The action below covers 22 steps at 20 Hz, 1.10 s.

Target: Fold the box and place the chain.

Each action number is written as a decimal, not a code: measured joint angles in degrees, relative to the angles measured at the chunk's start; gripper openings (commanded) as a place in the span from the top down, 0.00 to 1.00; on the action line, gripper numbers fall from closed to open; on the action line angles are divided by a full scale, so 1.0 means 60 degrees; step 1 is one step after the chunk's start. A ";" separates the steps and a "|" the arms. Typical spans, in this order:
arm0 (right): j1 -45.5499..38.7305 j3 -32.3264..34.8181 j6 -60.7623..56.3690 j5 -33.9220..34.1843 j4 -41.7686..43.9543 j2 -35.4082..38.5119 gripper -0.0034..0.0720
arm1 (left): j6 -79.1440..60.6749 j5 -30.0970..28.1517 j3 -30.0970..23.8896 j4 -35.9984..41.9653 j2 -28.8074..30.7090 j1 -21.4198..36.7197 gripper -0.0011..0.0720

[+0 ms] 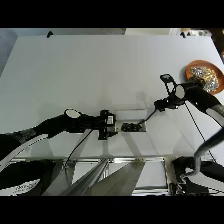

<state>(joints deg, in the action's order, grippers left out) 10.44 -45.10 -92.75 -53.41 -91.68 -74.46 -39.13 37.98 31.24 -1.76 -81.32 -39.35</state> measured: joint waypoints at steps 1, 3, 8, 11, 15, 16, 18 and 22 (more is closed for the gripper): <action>0.0022 0.0000 0.0011 0.0018 0.0026 0.0146 0.45 | 0.0000 0.0000 0.0004 0.0000 0.0000 0.0000 0.80; 0.0040 0.0007 0.0025 0.0036 0.0102 0.0390 0.45 | 0.0000 0.0000 0.0004 0.0000 0.0000 0.0000 0.80; 0.0011 0.0047 -0.0015 0.0080 0.0222 0.0222 0.45 | -0.0004 0.0000 0.0004 0.0000 0.0000 0.0000 0.80; 0.0007 0.0051 -0.0047 0.0222 0.0280 -0.0091 0.46 | 0.0000 0.0000 0.0004 0.0000 0.0000 0.0000 0.80; 0.0007 0.0047 -0.0073 0.0335 0.0317 -0.0328 0.65 | -0.0004 0.0000 0.0004 -0.0004 0.0000 0.0000 0.80; 0.0007 0.0047 -0.0069 0.0331 0.0324 -0.0368 0.83 | -0.0004 0.0000 0.0004 0.0000 0.0000 0.0000 0.80; 0.0007 0.0047 0.0036 0.0284 0.0353 -0.0415 0.93 | -0.0004 0.0000 0.0004 -0.0004 0.0000 0.0000 0.80; 0.0007 0.0076 0.0659 -0.0219 0.0408 -0.0018 0.93 | -0.0004 0.0000 0.0004 -0.0004 0.0000 0.0000 0.80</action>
<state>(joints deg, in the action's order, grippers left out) 10.48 -44.64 -88.79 -54.72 -89.23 -74.56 -39.16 37.98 31.27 -1.78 -81.32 -39.35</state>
